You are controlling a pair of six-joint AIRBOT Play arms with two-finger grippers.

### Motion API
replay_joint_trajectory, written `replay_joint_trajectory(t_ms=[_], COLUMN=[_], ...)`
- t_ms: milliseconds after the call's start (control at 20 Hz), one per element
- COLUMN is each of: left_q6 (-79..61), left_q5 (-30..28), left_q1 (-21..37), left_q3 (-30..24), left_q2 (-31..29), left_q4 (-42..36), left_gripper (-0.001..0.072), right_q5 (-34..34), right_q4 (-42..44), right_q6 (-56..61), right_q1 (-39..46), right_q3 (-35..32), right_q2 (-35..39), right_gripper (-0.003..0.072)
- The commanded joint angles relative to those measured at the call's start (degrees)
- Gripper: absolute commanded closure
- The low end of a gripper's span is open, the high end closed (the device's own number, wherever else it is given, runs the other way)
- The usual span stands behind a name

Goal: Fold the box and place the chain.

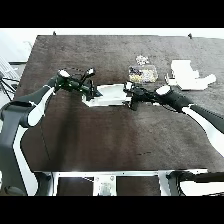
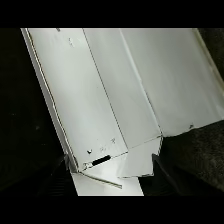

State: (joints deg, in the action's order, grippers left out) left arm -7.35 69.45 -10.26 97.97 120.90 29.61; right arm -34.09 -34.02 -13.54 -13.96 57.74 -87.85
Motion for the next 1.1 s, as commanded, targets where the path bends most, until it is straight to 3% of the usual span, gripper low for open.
replay_joint_trajectory(t_ms=[0,200,400,1050], left_q6=[0.0,0.0,0.0,0.0], left_q5=[0.0,0.0,0.0,0.0], left_q1=[0.0,0.0,0.0,0.0], left_q3=[0.0,0.0,0.0,0.0], left_q2=[0.0,0.0,0.0,0.0], left_q4=[-0.1,-0.1,-0.1,-0.1], left_gripper=[0.069,0.069,0.0689,0.0689], right_q5=[0.1,-0.4,-6.6,-19.7], right_q4=[0.6,0.8,7.0,7.2], right_q6=[-2.1,-2.5,-7.4,-8.6], right_q1=[0.2,1.5,4.0,7.9], right_q3=[0.4,1.1,4.2,12.3], right_q2=[-0.1,-1.2,-3.7,-11.3], right_gripper=[0.008,0.008,0.008,0.008])
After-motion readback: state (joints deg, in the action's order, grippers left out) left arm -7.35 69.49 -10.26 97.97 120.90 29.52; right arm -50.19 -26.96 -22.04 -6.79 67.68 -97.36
